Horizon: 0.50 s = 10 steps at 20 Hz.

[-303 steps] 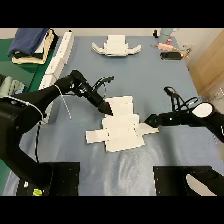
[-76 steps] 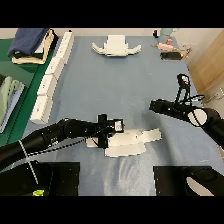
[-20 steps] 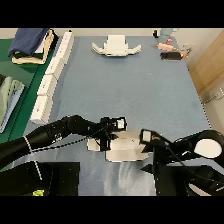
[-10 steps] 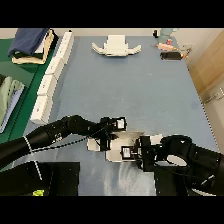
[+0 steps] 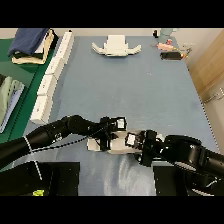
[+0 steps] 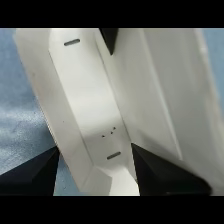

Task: Fold the box.

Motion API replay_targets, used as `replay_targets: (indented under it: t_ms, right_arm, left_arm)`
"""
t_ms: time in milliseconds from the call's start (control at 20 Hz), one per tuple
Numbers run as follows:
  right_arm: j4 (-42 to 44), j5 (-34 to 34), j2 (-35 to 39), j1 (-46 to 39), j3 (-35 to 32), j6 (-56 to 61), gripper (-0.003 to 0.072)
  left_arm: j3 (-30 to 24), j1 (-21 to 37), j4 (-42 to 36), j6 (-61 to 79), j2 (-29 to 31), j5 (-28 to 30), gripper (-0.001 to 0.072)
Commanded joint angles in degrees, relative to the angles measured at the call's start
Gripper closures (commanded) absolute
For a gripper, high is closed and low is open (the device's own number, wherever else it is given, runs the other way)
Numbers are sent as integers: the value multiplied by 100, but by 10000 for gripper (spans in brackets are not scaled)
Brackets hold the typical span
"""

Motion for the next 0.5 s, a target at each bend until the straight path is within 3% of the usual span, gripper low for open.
replay_targets:
  t_ms: [0,450]
  right_arm:
    - [-297,299,299,2,-2,780,-25]
    - [-929,372,181,2,-2,1556,-25]
  left_arm:
    - [0,0,2,11,0,-2,695]
    - [0,-2,2,11,0,-2,695]
